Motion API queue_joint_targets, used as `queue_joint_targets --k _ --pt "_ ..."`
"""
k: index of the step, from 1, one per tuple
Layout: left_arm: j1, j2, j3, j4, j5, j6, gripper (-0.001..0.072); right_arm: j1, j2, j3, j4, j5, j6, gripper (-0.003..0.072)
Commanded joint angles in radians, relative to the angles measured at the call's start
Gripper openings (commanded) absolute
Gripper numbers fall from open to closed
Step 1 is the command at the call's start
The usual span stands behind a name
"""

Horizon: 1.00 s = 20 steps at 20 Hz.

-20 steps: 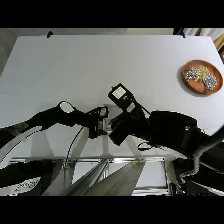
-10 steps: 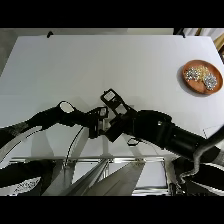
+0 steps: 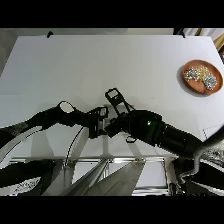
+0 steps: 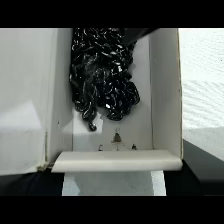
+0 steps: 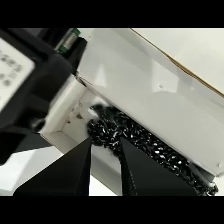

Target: Fold the box and place the chain.

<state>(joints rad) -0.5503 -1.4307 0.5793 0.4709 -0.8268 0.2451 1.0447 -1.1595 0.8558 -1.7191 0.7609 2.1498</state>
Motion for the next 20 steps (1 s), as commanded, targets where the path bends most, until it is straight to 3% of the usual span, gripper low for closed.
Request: queue_joint_targets --k 1,4,11,14,17,19,20 --pt "0.0 0.0 0.0 0.0 0.0 0.0 0.0275 0.0 0.006 0.001 -0.011 0.016 0.024 0.0201" --pt "0.0 0.0 0.0 0.0 0.0 0.0 0.0275 -0.002 0.078 0.001 -0.034 0.048 0.024 0.0197" --pt "0.0 0.0 0.0 0.0 0.0 0.0 0.0275 -0.136 0.36 0.001 -0.106 0.308 0.01 0.0196" --pt "0.0 0.0 0.0 0.0 0.0 0.0 0.0275 -0.259 0.384 0.001 -0.104 0.455 -0.084 0.0152" --pt "0.0 0.0 0.0 0.0 0.0 0.0 0.0275 -0.378 0.384 0.001 -0.093 0.465 -0.231 0.0148" --pt "0.0 0.0 0.0 0.0 0.0 0.0 0.0275 -0.446 0.384 -0.005 -0.058 0.423 -0.383 0.0003" --pt "0.0 0.0 0.0 0.0 0.0 0.0 0.0275 -0.477 0.384 -0.011 -0.025 0.406 -0.461 0.0003"
